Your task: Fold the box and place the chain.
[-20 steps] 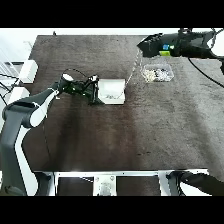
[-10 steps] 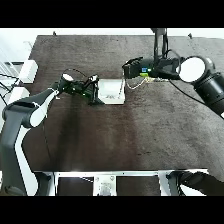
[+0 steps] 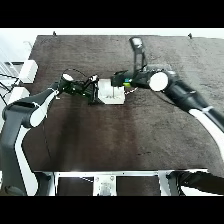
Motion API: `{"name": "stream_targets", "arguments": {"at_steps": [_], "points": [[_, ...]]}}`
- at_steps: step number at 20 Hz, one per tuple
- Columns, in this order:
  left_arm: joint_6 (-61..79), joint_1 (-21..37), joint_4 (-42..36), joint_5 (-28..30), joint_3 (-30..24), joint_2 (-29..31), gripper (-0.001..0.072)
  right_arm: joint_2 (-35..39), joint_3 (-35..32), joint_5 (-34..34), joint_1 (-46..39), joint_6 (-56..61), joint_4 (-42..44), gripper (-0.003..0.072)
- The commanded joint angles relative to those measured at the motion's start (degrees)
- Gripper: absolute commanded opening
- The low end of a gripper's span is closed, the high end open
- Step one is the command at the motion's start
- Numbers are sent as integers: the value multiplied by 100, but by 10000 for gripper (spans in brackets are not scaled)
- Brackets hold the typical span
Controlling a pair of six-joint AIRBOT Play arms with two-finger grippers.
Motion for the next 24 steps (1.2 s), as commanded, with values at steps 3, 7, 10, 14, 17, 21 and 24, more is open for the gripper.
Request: {"name": "stream_targets", "arguments": {"at_steps": [3,7,10,14,17,21,24], "points": [[0,0,2,-2,2,-2,363,-1163,-7,-509,177,157,201,298],[-2,0,4,0,2,-2,363,-745,-9,-393,-146,136,-136,314],[-2,0,4,0,2,-2,363,-358,-9,144,-721,157,-776,313],[0,0,2,13,2,-2,363,-343,-264,509,-1976,321,-903,314],[0,0,2,15,2,-2,363,-697,-476,-306,-2671,590,-555,388],[0,0,2,33,2,-2,363,-1602,-42,-638,-2745,586,-188,434],[0,0,2,37,2,-2,363,-2236,503,-638,-2667,586,-87,432]]}}
